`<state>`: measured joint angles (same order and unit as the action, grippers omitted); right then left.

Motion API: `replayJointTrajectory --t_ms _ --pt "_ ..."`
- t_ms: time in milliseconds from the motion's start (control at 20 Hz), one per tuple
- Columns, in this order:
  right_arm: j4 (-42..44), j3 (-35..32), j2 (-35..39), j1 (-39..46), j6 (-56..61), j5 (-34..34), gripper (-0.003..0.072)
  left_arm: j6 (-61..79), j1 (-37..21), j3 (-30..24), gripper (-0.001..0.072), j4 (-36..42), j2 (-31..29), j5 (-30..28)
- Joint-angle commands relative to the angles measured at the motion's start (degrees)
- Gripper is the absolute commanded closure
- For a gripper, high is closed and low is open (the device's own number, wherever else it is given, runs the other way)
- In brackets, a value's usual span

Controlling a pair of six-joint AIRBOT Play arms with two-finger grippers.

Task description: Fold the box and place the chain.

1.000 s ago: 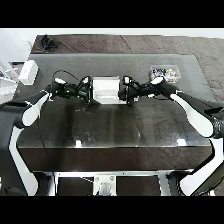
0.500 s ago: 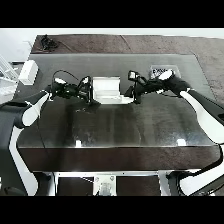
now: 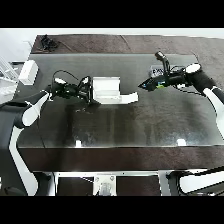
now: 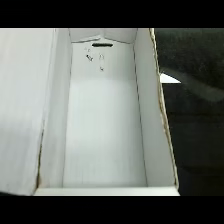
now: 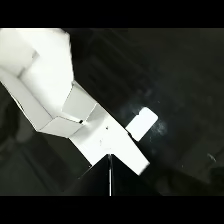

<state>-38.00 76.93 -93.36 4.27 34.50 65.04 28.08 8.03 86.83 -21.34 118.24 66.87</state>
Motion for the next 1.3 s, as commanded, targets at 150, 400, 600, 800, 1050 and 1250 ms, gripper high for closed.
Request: replayJointTrajectory --t_ms 150,400,600,800,1050,1250 --pt "-4.35 -4.11 -0.85 3.21 21.42 -3.96 0.0675 0.0 -0.07 0.02 0.0354 -0.04 0.02 0.0" --pt "-3.37 -4.22 -7.15 0.59 24.04 -4.15 0.0675 0.0 -0.07 0.02 0.0354 -0.02 0.02 0.0" --pt "-2.93 -4.15 -9.64 -4.33 25.11 -5.92 0.0676 0.0 -0.07 0.02 0.0354 -0.02 0.0 0.0" --pt "-1.57 -1.75 -10.1 -10.19 25.09 -5.88 0.0676 0.0 -0.07 0.02 0.0354 -0.02 0.02 0.02" --pt "-1.55 3.96 -9.22 -11.93 26.64 -5.68 0.0677 -0.02 -0.07 0.02 0.0354 -0.02 0.02 0.04" --pt "-1.18 4.44 -9.05 -12.04 27.23 -4.72 0.0544 -0.02 -0.07 0.02 0.0354 -0.02 0.0 0.04"
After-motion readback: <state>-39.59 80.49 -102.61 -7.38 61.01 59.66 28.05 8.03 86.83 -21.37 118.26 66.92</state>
